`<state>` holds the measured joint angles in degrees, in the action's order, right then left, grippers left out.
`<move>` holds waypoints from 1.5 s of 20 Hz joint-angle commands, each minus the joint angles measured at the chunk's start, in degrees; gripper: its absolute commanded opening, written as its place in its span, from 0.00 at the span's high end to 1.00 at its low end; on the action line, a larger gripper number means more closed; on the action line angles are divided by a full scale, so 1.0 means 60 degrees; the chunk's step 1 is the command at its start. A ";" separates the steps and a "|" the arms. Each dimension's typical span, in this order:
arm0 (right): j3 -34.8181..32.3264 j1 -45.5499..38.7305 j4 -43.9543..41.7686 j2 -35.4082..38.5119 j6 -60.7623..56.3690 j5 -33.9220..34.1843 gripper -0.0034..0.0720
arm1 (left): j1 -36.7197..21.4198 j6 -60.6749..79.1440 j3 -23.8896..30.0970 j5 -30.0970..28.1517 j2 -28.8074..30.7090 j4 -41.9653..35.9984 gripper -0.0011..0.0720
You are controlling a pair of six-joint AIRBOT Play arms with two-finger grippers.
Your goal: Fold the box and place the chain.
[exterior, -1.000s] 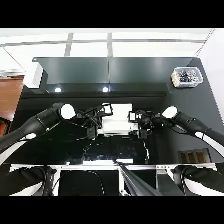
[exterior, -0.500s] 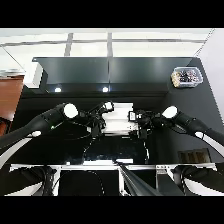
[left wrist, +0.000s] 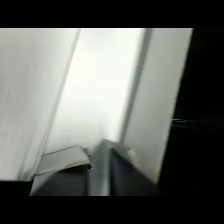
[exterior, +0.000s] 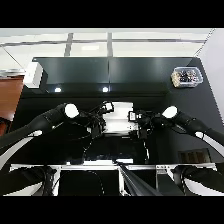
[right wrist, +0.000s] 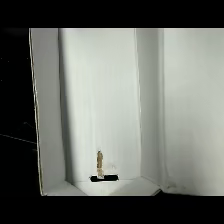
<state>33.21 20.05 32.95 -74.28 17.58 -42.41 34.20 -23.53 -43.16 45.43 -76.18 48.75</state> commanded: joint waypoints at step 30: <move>0.0007 0.0011 -0.0007 -0.0004 -0.0004 0.0007 0.72 | -0.4892 -0.9351 0.1599 0.2000 0.0907 -0.0670 0.95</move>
<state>33.21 20.05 32.91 -74.30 17.56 -42.35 3.18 -80.82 -34.54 61.63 -67.53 51.37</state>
